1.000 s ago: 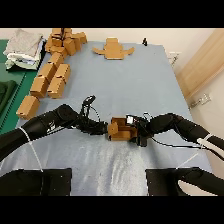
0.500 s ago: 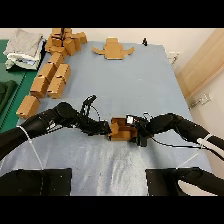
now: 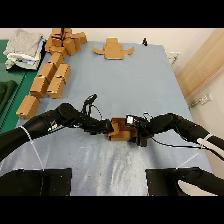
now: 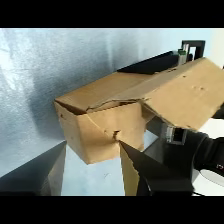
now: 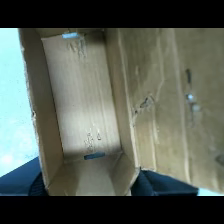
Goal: Fold the box.
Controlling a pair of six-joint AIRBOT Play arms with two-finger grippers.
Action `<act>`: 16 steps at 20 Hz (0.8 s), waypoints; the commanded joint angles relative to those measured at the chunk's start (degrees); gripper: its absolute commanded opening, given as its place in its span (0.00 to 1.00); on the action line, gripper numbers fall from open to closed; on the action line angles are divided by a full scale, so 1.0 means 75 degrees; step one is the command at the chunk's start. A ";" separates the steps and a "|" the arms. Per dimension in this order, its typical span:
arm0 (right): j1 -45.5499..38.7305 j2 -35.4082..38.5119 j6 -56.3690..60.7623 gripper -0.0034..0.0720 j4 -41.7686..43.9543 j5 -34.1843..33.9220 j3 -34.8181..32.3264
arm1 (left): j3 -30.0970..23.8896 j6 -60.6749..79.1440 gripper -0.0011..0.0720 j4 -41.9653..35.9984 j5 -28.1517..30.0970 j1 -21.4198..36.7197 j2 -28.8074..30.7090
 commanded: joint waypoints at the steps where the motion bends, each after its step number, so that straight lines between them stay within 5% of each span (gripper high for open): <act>1: 0.0000 0.0000 0.0003 0.84 0.0000 0.0000 -0.0003 | 0.0009 -0.0233 0.71 -0.0006 0.0656 -0.0504 -0.0003; 3: 0.0000 0.0003 0.0003 0.84 0.0000 0.0000 -0.0003 | 0.0087 -0.1282 0.71 0.0851 0.1189 -0.0880 -0.0026; 7: 0.0000 0.0000 0.0003 0.84 0.0000 0.0000 -0.0003 | 0.0656 -0.3981 0.71 0.3640 0.0962 -0.1364 -0.0385; 11: 0.0000 0.0000 0.0003 0.84 0.0000 0.0000 -0.0003 | 0.1737 -0.5619 0.71 0.5616 -0.0061 -0.1926 -0.1081; 16: 0.0000 0.0000 0.0003 0.84 0.0000 0.0000 -0.0003 | 0.2873 -0.6819 0.71 0.6621 -0.1463 -0.2460 -0.1976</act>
